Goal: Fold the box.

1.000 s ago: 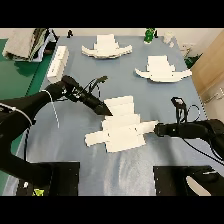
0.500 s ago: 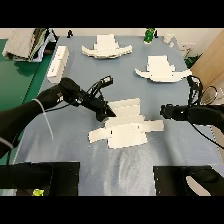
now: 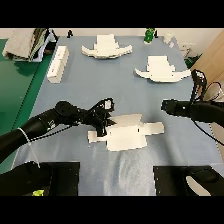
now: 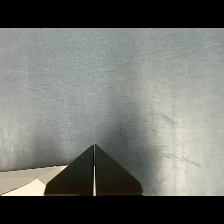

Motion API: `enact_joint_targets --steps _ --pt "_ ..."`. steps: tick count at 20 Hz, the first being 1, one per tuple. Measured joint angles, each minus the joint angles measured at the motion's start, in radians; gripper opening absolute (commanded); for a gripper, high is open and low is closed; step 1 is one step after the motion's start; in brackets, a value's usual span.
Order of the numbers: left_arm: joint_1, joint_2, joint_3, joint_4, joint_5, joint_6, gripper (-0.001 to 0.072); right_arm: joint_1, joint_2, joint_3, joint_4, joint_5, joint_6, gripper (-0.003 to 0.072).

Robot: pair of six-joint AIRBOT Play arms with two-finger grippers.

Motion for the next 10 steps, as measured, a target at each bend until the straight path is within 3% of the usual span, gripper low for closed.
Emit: enact_joint_targets --steps 10 --pt "-0.013 -0.074 -0.017 -0.001 -0.064 0.018 0.0015 0.0 0.0 -0.011 0.03 0.006 0.001 0.0008"
